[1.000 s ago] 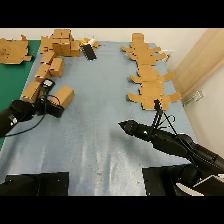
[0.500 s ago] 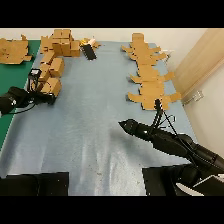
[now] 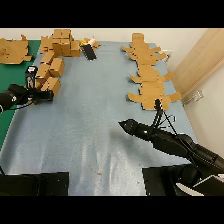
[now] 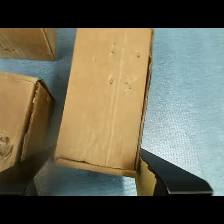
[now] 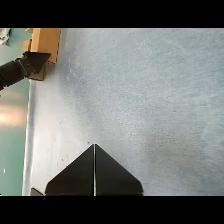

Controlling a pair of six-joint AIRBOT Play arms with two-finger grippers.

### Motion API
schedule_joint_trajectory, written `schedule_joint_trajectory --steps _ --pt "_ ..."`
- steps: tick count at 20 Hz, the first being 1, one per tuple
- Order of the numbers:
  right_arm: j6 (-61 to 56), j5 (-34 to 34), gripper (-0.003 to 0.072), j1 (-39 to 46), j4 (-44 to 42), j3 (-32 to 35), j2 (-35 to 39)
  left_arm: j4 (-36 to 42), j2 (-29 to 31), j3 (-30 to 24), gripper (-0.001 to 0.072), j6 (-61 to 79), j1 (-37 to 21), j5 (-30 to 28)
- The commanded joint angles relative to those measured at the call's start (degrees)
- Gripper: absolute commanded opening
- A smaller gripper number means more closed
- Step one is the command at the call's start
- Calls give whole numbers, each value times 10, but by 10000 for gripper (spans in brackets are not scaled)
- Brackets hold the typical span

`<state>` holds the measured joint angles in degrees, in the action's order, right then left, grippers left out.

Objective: Fold the box.

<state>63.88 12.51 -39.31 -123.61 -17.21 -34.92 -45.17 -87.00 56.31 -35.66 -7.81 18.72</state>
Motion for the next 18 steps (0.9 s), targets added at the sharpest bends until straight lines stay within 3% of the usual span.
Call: schedule_joint_trajectory --steps 1,8,13,15,16,18 --pt "0 0 4 0 0 0 0 0 2 2 711 -20 -15 30" --pt "0 0 5 0 0 0 0 -1 60 2 710 -34 -56 122" --pt "0 0 6 0 3 0 0 4 130 2 710 -34 -53 182" --pt "0 0 6 1 4 0 -4 20 164 2 709 -34 -38 236" --pt "0 0 6 1 4 0 -9 37 176 2 648 -34 -27 264" --pt "0 7 6 2 4 -5 -25 51 198 2 9 -21 9 310"
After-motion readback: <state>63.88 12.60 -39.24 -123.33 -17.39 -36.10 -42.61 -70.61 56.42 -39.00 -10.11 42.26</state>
